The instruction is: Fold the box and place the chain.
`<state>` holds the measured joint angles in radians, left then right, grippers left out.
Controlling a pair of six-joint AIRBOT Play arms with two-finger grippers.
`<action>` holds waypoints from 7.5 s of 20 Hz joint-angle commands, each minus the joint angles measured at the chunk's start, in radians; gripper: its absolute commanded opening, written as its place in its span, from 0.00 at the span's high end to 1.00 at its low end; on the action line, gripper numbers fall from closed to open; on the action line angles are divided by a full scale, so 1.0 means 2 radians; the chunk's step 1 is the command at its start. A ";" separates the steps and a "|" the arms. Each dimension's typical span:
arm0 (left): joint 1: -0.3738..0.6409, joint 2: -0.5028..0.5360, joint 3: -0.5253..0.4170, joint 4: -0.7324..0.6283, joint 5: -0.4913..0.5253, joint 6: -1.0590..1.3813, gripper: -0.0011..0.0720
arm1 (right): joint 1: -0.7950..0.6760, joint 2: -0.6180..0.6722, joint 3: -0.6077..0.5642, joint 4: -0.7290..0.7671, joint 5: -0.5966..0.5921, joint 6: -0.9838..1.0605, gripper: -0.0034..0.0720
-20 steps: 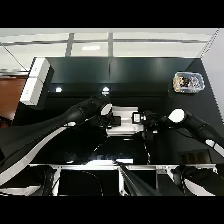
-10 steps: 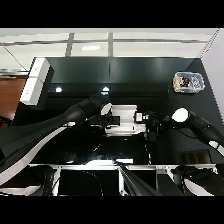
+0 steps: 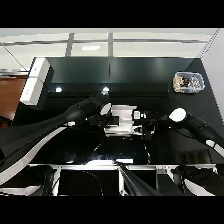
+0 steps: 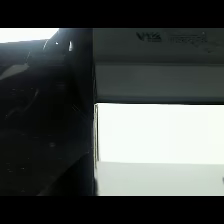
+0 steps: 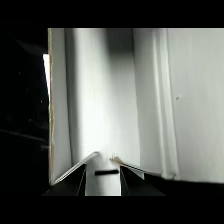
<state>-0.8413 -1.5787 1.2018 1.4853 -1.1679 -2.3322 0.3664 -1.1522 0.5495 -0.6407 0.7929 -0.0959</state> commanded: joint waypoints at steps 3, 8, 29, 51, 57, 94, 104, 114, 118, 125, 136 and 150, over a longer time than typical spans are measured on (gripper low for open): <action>0.000 0.000 0.000 -0.002 0.003 -0.001 0.95 | 0.016 -0.023 0.000 0.061 -0.033 -0.001 0.63; 0.000 0.000 0.000 -0.002 0.002 -0.001 0.95 | 0.015 -0.023 0.000 0.053 -0.031 0.005 0.63; 0.000 0.000 0.000 -0.002 0.002 -0.001 0.95 | -0.313 0.100 -0.029 -0.160 0.065 0.761 0.95; 0.000 0.000 0.000 -0.003 0.002 -0.001 0.95 | -0.179 -0.051 0.037 0.082 0.233 0.520 0.13; 0.000 0.000 0.000 -0.003 0.002 -0.001 0.95 | -0.097 -0.051 0.080 0.007 0.173 0.614 0.14; 0.000 0.000 0.000 -0.003 0.002 -0.001 0.95 | 0.154 -0.129 0.220 -0.385 0.195 1.117 0.52; 0.000 0.000 0.000 -0.003 0.002 -0.001 0.95 | 0.154 -0.140 0.220 -0.377 0.182 1.129 0.86; 0.000 0.000 0.000 -0.003 0.002 -0.001 0.95 | 0.154 -0.140 0.220 -0.372 0.179 1.131 0.68; 0.000 0.000 0.000 -0.003 0.002 -0.001 0.95 | 0.154 -0.140 0.220 -0.370 0.179 1.131 0.90; 0.000 0.000 0.000 -0.003 0.002 -0.001 0.95 | 0.153 -0.126 0.220 -0.378 0.182 1.105 0.57; 0.000 0.000 0.000 -0.003 0.004 -0.001 0.95 | 0.075 0.125 0.196 -0.688 0.273 1.073 0.57; 0.000 0.000 0.000 -0.002 0.004 -0.001 0.95 | -0.346 -0.133 0.343 -0.426 0.026 1.034 0.05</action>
<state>-0.8413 -1.5791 1.2018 1.4799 -1.1606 -2.3341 -0.2592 -1.2575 1.0256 -1.6863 0.8543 2.0716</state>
